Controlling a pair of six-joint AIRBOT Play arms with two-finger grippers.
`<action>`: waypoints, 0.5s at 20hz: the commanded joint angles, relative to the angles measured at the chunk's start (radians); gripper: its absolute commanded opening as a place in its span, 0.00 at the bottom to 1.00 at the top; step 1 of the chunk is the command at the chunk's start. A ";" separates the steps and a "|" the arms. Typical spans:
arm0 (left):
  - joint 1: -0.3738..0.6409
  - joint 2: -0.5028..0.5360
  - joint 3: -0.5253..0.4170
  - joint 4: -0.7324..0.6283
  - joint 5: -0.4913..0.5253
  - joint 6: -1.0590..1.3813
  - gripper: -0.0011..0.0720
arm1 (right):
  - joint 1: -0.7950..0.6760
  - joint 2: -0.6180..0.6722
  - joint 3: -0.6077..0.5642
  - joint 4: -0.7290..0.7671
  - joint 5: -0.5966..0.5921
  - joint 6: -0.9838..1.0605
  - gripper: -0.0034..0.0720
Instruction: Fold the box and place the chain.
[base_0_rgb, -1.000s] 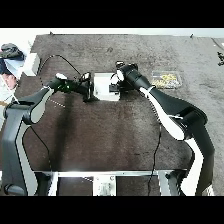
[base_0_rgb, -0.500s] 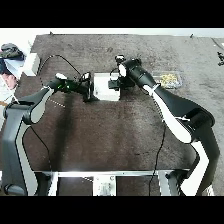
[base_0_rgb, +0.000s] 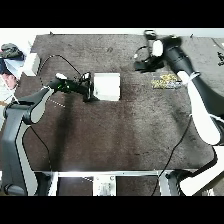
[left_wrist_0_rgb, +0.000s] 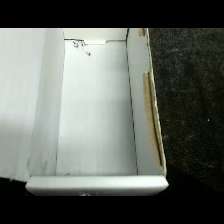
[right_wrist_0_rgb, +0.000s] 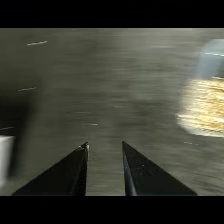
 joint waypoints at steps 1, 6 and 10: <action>0.000 0.000 0.000 0.000 0.000 0.000 0.65 | -0.159 0.003 0.000 0.006 0.026 -0.046 0.29; 0.000 0.000 0.000 0.000 0.000 0.000 0.65 | -0.294 -0.069 0.000 0.138 0.015 -0.109 0.26; 0.000 0.000 0.000 0.000 0.000 0.000 0.65 | -0.306 -0.140 0.000 0.216 -0.032 -0.175 0.26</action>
